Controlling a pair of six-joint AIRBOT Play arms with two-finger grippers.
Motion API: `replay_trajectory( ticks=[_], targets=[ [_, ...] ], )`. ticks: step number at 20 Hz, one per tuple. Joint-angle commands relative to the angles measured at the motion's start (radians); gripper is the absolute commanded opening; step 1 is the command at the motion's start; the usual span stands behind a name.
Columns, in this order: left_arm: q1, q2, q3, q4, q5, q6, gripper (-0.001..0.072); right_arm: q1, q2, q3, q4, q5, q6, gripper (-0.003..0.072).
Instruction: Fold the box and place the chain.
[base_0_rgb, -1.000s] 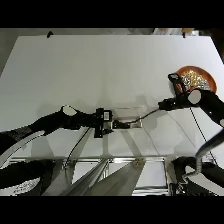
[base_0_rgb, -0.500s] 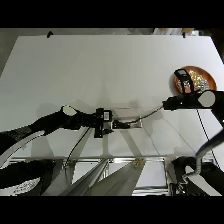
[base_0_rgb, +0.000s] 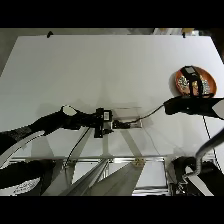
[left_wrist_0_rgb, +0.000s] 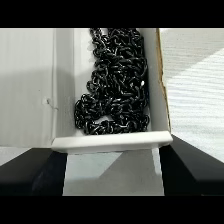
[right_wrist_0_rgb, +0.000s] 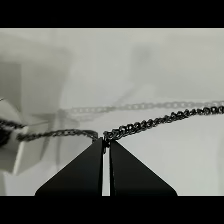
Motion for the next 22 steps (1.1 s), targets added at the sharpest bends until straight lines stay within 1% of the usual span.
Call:
replay_trajectory(
  ticks=[1,4,22],
  targets=[
    [0.000,0.000,0.000,0.000,0.000,0.000,0.0142,0.080,0.057,0.001,0.011,0.062,-0.011,0.0019],
    [0.000,0.000,0.000,0.000,0.000,0.000,0.0142,0.111,0.068,0.000,0.011,0.074,-0.011,0.0019],
    [0.000,0.000,0.000,0.000,0.000,0.000,0.0142,0.111,0.067,0.000,0.046,0.092,-0.011,0.0019]
  ],
)
